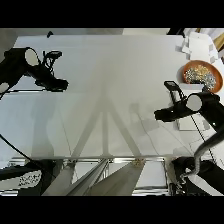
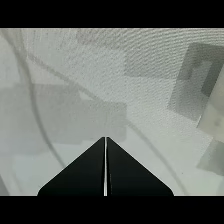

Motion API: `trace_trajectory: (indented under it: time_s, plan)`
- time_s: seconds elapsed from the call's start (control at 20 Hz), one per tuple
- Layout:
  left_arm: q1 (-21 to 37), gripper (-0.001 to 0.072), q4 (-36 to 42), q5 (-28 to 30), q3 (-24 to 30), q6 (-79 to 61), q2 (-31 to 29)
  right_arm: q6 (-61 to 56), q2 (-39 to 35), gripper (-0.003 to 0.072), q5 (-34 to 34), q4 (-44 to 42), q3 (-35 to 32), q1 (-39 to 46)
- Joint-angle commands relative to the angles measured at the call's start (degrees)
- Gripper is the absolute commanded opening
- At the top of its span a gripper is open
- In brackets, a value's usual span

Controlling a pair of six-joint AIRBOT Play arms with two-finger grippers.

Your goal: Fold the box and place the chain.

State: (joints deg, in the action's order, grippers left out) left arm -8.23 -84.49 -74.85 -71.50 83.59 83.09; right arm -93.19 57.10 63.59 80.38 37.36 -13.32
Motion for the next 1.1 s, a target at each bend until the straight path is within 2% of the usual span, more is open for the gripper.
trace_trajectory:
  time_s: [0.0,0.5,0.65,0.9,1.05]
  plan:
    - [0.00,0.0010,0.00,0.00,0.00,0.00,0.02,0.00,-0.02,0.0022,0.00,0.00,0.00,-0.07]
    - [0.00,0.0010,0.00,0.00,0.00,0.00,0.02,0.24,-0.02,0.0021,-0.35,0.39,0.20,-0.04]
    - [0.00,0.0010,0.00,0.00,0.00,-0.02,0.02,-0.33,-0.07,0.0021,1.33,3.19,2.64,0.74]
    - [0.00,0.0010,0.00,0.00,0.00,0.00,0.02,-2.12,-0.07,0.0021,10.43,15.30,12.55,12.46]
    - [0.00,0.0010,0.00,0.00,0.00,-0.02,0.02,4.96,-0.04,0.0022,13.00,20.65,14.19,22.21]
